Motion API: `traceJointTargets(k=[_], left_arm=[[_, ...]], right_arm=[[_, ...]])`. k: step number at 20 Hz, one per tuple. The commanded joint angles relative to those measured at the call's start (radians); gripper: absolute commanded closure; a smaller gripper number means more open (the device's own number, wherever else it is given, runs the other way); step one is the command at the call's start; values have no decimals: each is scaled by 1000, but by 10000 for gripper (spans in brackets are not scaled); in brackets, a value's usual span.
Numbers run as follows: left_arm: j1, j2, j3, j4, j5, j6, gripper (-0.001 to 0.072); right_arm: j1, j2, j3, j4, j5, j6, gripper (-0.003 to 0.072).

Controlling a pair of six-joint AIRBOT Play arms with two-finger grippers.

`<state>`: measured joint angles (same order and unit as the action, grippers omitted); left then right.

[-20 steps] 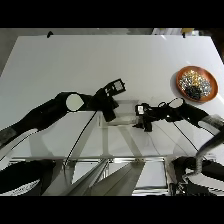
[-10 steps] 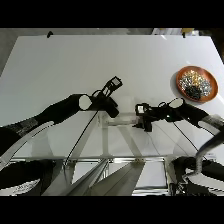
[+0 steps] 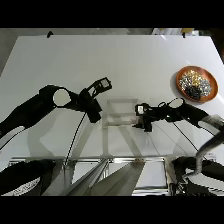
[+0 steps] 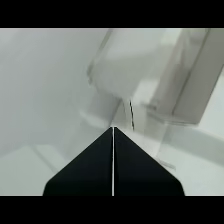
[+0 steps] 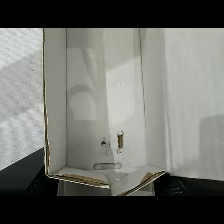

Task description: Fold the box and place the chain.

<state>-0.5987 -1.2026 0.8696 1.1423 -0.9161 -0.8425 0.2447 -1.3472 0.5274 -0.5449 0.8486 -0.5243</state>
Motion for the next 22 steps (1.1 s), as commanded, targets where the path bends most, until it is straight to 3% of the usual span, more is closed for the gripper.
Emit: traceJointTargets(k=[1, 5, 9, 12, 16, 22], left_arm=[[13, -29, -28, 32, -75, 89, 702], [14, -89, -34, 22, -77, 128, 706], [33, -85, -34, 60, -123, 129, 707], [51, -28, -34, 72, -121, 129, 707], [35, 60, -34, -61, -23, 174, 707], [-47, -82, -34, -91, -18, 196, 703]], right_arm=[[-1, 1, 0, 0, 1, 0, 288], [-1, 1, 0, 0, 0, 0, 287], [-1, 1, 0, 0, 1, 0, 288], [-1, 1, 0, 0, 1, 0, 288], [-1, 1, 0, 0, 0, 0, 288], [-1, 1, 0, 0, 0, 0, 288]])
